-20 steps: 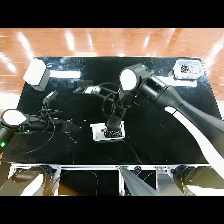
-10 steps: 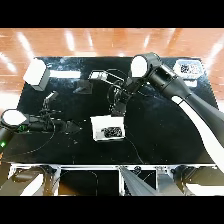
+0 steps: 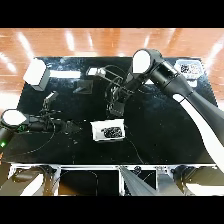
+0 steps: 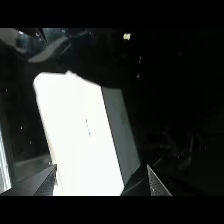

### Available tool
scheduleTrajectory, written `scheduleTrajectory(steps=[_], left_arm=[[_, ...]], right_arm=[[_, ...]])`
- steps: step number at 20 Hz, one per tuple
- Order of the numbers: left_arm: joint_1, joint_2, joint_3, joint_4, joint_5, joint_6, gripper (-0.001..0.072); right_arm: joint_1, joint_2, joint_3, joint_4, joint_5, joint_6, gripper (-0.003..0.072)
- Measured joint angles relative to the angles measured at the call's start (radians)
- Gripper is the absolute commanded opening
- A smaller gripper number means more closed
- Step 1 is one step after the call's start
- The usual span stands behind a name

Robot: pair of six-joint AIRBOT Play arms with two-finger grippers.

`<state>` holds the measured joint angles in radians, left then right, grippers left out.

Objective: Fold the box and place the chain.

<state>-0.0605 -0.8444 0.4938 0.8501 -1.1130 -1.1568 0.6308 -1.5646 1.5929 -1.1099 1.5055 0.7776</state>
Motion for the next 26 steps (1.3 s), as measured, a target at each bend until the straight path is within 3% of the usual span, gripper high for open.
scheduleTrajectory(steps=[7, 26], left_arm=[[0.0, 0.0, 0.0, 0.0, -0.005, -0.001, 0.0634], [-0.001, 0.0, 0.0, -0.014, -0.013, -0.004, 0.0633]], right_arm=[[0.005, 0.0, -0.109, -0.051, 0.006, -0.005, 0.0704], [0.08, 0.034, -0.164, -0.074, 0.035, -0.008, 0.0706]])
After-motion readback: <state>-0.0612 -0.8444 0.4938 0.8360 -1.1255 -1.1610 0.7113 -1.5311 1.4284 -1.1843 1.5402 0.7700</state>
